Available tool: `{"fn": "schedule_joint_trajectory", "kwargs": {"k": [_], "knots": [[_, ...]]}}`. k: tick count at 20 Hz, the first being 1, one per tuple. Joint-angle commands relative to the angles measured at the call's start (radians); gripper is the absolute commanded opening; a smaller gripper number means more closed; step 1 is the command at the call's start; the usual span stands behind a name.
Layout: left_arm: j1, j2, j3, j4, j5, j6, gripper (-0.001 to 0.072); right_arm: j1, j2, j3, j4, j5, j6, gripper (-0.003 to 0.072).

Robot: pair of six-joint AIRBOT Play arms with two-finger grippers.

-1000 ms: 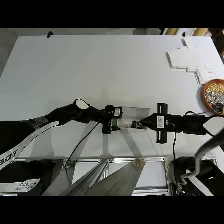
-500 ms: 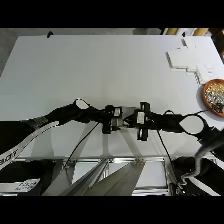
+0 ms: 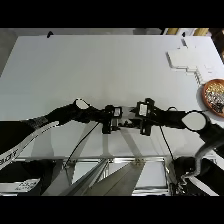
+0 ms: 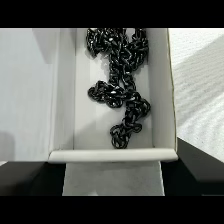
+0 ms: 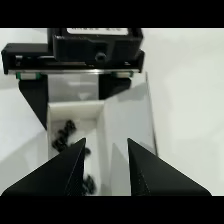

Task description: Fold the box and place the chain.

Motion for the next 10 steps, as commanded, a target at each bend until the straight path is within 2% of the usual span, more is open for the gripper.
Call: {"fn": "schedule_joint_trajectory", "kwargs": {"k": [1,4,7,10], "knots": [[0.0,0.0,0.0,0.0,0.0,0.0,0.0311,-0.142,0.11,0.01,-0.188,0.198,-0.001,0.0222],[0.0,0.0,0.0,0.0,0.0,0.0,0.0311,-0.3,0.098,0.002,-0.448,0.33,-0.014,0.0222],[0.0,0.0,0.0,0.0,0.0,0.0,0.0311,-0.375,0.039,-0.044,-0.47,0.28,-0.075,0.0222],[0.0,0.0,0.0,0.0,0.0,0.0,0.0311,-0.377,-0.054,-0.053,-0.473,0.254,-0.172,0.0222]]}}
